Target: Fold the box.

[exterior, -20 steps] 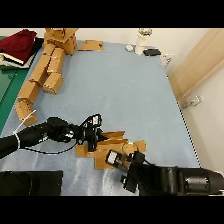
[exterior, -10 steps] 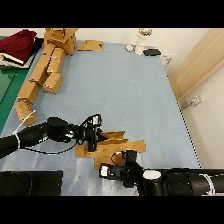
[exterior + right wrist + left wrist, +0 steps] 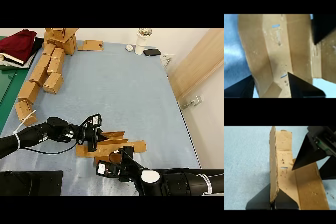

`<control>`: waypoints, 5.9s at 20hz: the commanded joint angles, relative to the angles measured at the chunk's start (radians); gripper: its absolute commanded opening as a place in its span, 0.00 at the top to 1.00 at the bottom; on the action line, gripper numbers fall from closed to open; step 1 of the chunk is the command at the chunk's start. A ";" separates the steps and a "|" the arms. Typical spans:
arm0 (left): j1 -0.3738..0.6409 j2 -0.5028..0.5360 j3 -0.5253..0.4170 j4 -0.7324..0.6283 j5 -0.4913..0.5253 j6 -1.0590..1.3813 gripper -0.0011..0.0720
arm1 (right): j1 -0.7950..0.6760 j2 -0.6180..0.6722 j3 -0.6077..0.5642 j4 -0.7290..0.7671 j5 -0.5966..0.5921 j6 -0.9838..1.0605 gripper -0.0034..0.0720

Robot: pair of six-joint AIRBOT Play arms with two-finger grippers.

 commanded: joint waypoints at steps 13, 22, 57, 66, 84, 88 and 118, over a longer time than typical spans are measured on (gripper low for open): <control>0.000 0.000 0.000 0.000 0.000 0.000 0.97 | 0.000 0.025 0.013 -0.010 0.006 0.113 0.00; 0.000 0.000 0.000 0.000 0.000 0.000 0.97 | -0.209 0.199 -0.078 0.089 0.187 -0.035 0.00; 0.000 0.000 0.000 0.000 0.000 0.000 0.97 | -1.115 -0.084 0.072 1.313 -0.017 -1.757 0.00; 0.000 0.000 0.000 0.000 0.000 0.000 0.97 | -1.114 -0.105 0.070 1.281 -0.006 -1.829 0.02; 0.000 0.000 0.000 0.000 0.000 0.000 0.97 | -1.115 -0.159 0.056 1.310 -0.002 -1.904 0.02; 0.000 0.000 0.000 0.000 0.000 0.000 0.97 | -1.115 -0.160 0.052 1.311 0.015 -1.904 0.02; 0.000 0.000 0.000 0.000 0.000 0.000 0.97 | -1.106 -0.157 0.029 1.314 0.030 -1.904 0.23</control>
